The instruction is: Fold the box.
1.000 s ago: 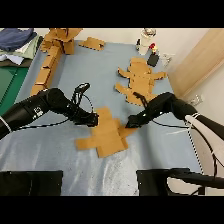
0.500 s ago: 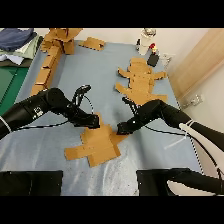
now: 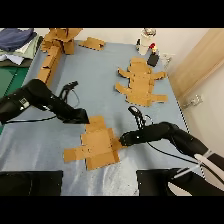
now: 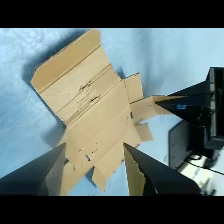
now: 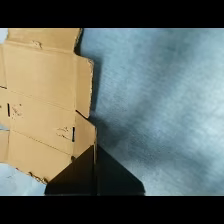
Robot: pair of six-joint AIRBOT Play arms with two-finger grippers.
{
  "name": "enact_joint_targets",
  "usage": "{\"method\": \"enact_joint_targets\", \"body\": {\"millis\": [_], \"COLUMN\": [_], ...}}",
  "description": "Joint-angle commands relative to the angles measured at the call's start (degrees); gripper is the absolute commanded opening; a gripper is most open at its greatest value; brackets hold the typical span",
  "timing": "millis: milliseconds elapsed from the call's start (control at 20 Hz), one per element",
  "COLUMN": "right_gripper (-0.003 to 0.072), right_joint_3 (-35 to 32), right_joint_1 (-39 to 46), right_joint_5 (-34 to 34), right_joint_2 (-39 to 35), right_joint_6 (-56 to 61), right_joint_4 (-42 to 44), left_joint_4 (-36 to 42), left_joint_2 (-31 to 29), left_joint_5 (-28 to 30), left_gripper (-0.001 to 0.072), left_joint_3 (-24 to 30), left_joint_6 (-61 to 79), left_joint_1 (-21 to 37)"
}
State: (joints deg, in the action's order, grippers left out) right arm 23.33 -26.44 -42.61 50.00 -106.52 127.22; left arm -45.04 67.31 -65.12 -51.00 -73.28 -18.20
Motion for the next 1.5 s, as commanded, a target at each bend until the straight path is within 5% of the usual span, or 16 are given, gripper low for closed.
{"method": "enact_joint_targets", "body": {"millis": [0, 300, 700, 1000, 1100, 1450], "right_gripper": [-0.0002, -0.0002, -0.0001, -0.0001, 0.0, 0.0001], "right_joint_3": [-2.7, -3.3, -3.3, -3.3, -3.3, -3.3], "right_joint_1": [-3.8, -8.3, -8.3, -8.3, -8.3, -8.3], "right_joint_5": [5.7, 9.8, 9.6, 9.6, 9.6, 9.2], "right_joint_2": [-6.2, -7.5, -7.6, -7.6, -7.6, -7.6], "right_joint_6": [-0.7, -0.6, -0.4, 0.1, 0.1, 0.2], "right_joint_4": [-2.1, -1.6, -1.4, -1.4, -1.4, -1.4], "left_joint_4": [5.8, 14.1, 34.5, 34.3, 34.3, 34.3], "left_joint_2": [0.4, 5.4, 15.7, 22.2, 22.3, 22.4], "left_joint_5": [-7.2, -6.4, -7.3, -13.1, -14.0, -14.4], "left_gripper": [0.0569, 0.0606, 0.0577, 0.0573, 0.022, 0.0194], "left_joint_3": [2.1, 11.6, 11.8, 11.8, 11.8, 11.8], "left_joint_6": [5.1, 16.3, 34.6, 40.1, 43.0, 44.7], "left_joint_1": [9.0, 12.5, 12.2, 11.6, 11.6, 12.3]}}
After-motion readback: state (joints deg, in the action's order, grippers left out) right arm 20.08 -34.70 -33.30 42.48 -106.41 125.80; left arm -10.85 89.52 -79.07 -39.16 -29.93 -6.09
